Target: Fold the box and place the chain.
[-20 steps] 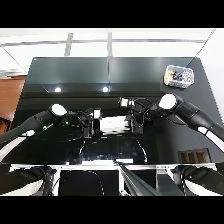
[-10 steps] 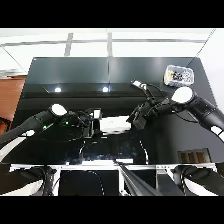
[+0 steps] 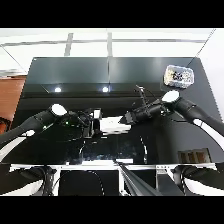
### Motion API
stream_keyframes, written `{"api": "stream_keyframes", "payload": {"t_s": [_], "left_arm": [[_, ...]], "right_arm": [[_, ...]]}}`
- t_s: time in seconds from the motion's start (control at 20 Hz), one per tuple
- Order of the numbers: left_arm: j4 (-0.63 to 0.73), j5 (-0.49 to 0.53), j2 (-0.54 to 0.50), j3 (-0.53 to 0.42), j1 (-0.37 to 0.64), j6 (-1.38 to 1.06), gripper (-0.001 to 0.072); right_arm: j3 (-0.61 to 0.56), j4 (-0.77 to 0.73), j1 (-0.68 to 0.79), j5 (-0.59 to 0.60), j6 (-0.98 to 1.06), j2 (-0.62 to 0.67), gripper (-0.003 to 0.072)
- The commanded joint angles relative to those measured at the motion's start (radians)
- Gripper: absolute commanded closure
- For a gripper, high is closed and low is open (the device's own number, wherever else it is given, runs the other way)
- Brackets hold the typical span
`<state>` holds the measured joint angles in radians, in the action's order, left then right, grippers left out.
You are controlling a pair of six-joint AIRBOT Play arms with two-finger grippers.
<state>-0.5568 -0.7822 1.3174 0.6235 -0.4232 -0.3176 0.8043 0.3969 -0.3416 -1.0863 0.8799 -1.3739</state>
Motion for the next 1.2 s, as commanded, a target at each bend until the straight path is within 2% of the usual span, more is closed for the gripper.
{"api": "stream_keyframes", "payload": {"t_s": [0.0,0.35,0.45,0.6,0.75,0.8,0.9,0.95,1.05,1.15], "left_arm": [[0.0,0.0,0.0,0.001,0.0,0.0,0.0364],[0.0,0.0,0.0,0.001,0.0,0.0,0.0364],[0.0,0.0,0.0,0.001,0.0,0.0,0.0364],[0.0,0.0,0.0,0.001,0.002,0.0,0.0364],[-0.001,-0.004,-0.01,0.003,0.002,0.016,0.0359],[-0.014,-0.008,-0.021,0.007,0.002,0.043,0.0289],[-0.071,-0.013,-0.064,0.018,0.002,0.131,0.004],[-0.115,-0.012,-0.093,0.022,0.002,0.2,0.0],[-0.235,-0.04,-0.169,0.038,0.002,0.342,0.0],[-0.259,-0.068,-0.242,0.057,0.001,0.425,0.0]], "right_arm": [[-0.001,0.039,0.0,0.02,0.015,-0.068,0.0674],[0.0,0.056,0.0,0.081,0.025,-0.068,0.0674],[0.003,0.049,0.005,0.061,0.023,-0.066,0.0674],[0.047,0.05,0.068,-0.103,0.017,-0.027,0.0674],[0.084,0.074,0.226,-0.291,0.017,0.084,0.0675],[0.084,0.104,0.288,-0.317,0.018,0.134,0.0675],[0.084,0.195,0.415,-0.347,0.031,0.237,0.0675],[0.084,0.237,0.474,-0.354,0.038,0.285,0.0674],[0.083,0.288,0.566,-0.361,0.048,0.356,0.0674],[0.082,0.292,0.617,-0.362,0.048,0.386,0.0674]]}}
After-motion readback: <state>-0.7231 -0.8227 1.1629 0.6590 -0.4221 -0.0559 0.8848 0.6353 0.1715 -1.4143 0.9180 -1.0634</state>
